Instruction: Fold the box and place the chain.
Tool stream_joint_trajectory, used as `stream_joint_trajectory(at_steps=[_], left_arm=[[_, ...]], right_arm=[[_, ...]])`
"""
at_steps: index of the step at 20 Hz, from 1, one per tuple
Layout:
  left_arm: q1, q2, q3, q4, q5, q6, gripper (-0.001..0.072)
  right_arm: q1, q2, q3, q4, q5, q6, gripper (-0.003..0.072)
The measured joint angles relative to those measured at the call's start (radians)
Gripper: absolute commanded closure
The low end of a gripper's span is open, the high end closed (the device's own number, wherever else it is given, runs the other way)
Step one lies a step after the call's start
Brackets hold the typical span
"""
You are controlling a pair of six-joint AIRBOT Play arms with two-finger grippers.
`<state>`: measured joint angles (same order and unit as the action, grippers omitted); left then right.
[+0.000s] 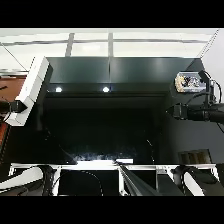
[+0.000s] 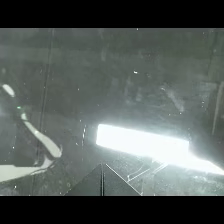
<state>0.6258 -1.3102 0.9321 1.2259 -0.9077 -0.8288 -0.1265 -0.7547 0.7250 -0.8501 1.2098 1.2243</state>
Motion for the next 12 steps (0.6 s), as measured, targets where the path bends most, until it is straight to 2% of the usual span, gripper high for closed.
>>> stream_joint_trajectory(at_steps=[1,2,3,6,10,11,12], left_arm=[[-0.003,-0.014,0.000,-0.001,0.017,0.011,0.0342],[-0.008,-0.024,0.000,-0.001,0.023,0.027,0.0072],[-0.012,-0.032,0.000,-0.005,0.038,0.049,-0.0001],[-0.024,-0.034,0.003,-0.006,0.063,0.085,-0.0001],[-0.041,0.044,0.013,-0.007,0.080,0.099,0.0004],[-0.047,0.076,0.016,-0.011,0.080,0.091,0.0021],[-0.056,0.112,0.019,-0.025,0.082,0.074,0.0130]], right_arm=[[0.000,0.000,0.000,0.000,-0.003,0.001,0.0674],[0.000,0.000,0.000,0.000,-0.005,0.003,0.0674],[0.000,0.000,0.000,0.000,-0.007,0.003,0.0674],[0.000,0.000,0.000,0.000,-0.015,0.005,0.0674],[0.006,0.000,0.000,-0.005,-0.024,0.006,0.0674],[0.012,0.000,0.000,-0.012,-0.025,0.006,0.0674],[0.022,0.000,0.000,-0.015,-0.026,0.004,0.0674]])
